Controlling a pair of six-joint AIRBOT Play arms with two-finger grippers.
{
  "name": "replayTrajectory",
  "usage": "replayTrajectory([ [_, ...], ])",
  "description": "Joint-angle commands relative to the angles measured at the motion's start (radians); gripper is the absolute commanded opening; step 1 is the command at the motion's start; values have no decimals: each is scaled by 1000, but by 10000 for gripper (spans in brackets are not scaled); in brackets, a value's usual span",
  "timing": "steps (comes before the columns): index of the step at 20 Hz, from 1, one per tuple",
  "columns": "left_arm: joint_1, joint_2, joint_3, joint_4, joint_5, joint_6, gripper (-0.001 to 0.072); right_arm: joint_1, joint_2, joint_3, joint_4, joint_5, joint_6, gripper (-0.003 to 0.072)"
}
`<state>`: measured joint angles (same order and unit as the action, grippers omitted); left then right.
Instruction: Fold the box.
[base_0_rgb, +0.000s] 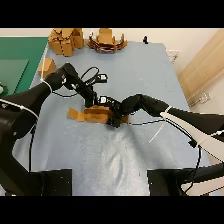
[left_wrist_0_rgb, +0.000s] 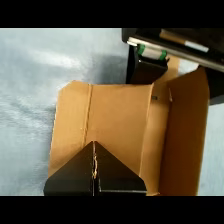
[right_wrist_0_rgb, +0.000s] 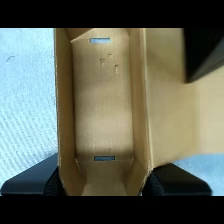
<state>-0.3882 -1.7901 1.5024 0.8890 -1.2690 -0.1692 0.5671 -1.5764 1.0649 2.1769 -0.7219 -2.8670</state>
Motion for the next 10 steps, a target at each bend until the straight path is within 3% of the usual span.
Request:
replayTrajectory([
  [1, -5, -51, 47, 53, -92, -6, 9, 0, 0, 0, 0, 2, 2, 75],
  [4, 4, -48, 83, 54, -50, -8, 8, 0, 0, 0, 0, 2, 2, 75],
  [7, 52, -19, 189, 46, -41, -79, 7, 0, -1, 0, 0, -3, 2, 75],
  [10, 161, 98, 198, -28, -50, -98, 5, 0, -1, 0, 0, -3, 2, 75],
])
